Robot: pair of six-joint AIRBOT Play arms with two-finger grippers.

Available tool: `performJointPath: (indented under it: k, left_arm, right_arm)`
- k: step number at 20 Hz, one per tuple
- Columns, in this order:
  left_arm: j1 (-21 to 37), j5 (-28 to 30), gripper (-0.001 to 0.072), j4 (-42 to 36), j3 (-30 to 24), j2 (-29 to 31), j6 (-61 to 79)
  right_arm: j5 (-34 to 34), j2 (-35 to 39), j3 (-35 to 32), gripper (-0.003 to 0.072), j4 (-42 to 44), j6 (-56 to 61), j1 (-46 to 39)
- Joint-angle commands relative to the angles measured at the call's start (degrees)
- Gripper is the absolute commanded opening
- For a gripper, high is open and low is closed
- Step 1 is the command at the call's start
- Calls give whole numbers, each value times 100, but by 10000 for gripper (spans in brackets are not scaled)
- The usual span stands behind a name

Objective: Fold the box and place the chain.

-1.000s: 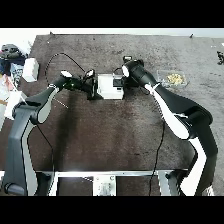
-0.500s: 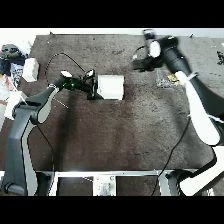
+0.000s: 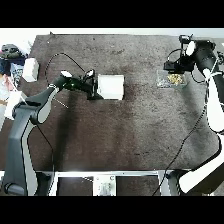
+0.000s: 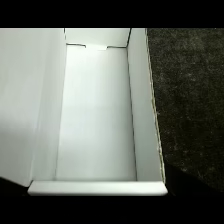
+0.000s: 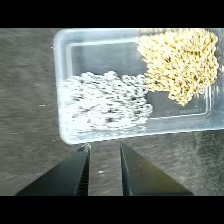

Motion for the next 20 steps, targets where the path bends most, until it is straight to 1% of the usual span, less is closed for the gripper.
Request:
performJointPath:
  k: [1,4,11,18,19,20]
  left_arm:
    - [2,2,347,0,0,-2,0]
    - [2,2,347,0,0,-2,0]
    - [2,2,347,0,0,-2,0]
    - [2,2,347,0,0,-2,0]
    - [2,2,347,0,0,-2,0]
    - [2,2,347,0,0,-2,0]
  right_arm:
    - [-203,-323,0,217,262,-319,-256]
    - [-396,-505,0,217,463,-345,-256]
    - [-326,-839,0,216,841,-511,-256]
    - [-286,-1005,0,214,857,-507,-256]
    - [-247,-1021,0,197,852,-507,-256]
    - [-243,-1027,0,42,839,-505,-256]
